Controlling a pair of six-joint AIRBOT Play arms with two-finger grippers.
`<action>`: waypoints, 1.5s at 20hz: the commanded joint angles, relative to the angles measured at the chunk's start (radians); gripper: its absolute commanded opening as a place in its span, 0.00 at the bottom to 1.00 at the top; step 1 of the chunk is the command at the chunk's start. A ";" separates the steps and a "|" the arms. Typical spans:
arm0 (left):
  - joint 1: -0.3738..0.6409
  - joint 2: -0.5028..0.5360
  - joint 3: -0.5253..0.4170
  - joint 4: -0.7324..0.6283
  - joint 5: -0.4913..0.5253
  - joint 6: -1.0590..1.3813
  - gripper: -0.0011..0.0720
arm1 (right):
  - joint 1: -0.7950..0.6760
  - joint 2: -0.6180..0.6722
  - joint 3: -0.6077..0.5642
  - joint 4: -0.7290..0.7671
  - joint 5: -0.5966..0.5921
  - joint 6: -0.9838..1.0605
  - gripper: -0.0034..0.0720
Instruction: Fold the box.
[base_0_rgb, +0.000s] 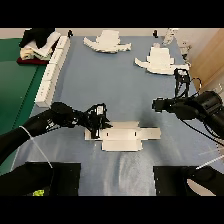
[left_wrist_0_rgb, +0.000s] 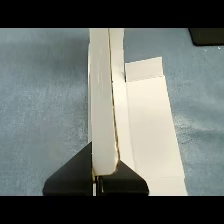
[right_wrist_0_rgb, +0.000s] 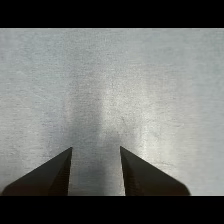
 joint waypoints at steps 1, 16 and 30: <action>-0.010 -0.001 -0.010 -0.003 0.039 0.013 0.03 | 0.000 0.000 0.000 0.001 0.000 0.000 0.67; -0.010 -0.074 0.034 0.032 -0.033 -0.051 0.03 | 0.000 0.000 0.000 0.006 0.000 0.000 0.67; -0.010 -0.085 0.035 0.054 -0.016 -0.051 0.03 | 0.000 0.000 0.001 0.082 -0.037 -0.020 0.44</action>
